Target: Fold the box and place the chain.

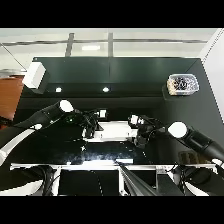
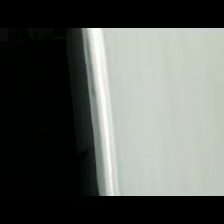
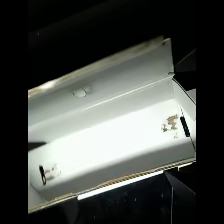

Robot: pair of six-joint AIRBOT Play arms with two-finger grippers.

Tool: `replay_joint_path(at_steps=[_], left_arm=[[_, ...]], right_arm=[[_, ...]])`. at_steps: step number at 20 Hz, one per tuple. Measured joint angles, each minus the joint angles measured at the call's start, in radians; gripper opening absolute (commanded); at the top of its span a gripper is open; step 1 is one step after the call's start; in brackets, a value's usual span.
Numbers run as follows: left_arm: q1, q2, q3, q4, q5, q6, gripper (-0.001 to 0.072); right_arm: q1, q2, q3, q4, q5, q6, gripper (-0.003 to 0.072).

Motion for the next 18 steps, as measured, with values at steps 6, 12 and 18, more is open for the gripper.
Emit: replay_joint_path(at_steps=[6,12,18], left_arm=[[0.000,0.000,0.000,0.000,0.001,0.000,0.0026],[0.000,0.000,0.000,0.000,0.002,-0.003,0.0026],[0.000,0.000,0.000,0.000,0.004,-0.018,0.0026]], right_arm=[[-0.033,-0.090,0.005,0.121,0.073,-0.179,0.0692],[-0.037,-0.168,0.006,0.148,0.071,-0.250,0.0692],[-0.038,-0.204,0.006,0.156,0.058,-0.277,0.0588]])
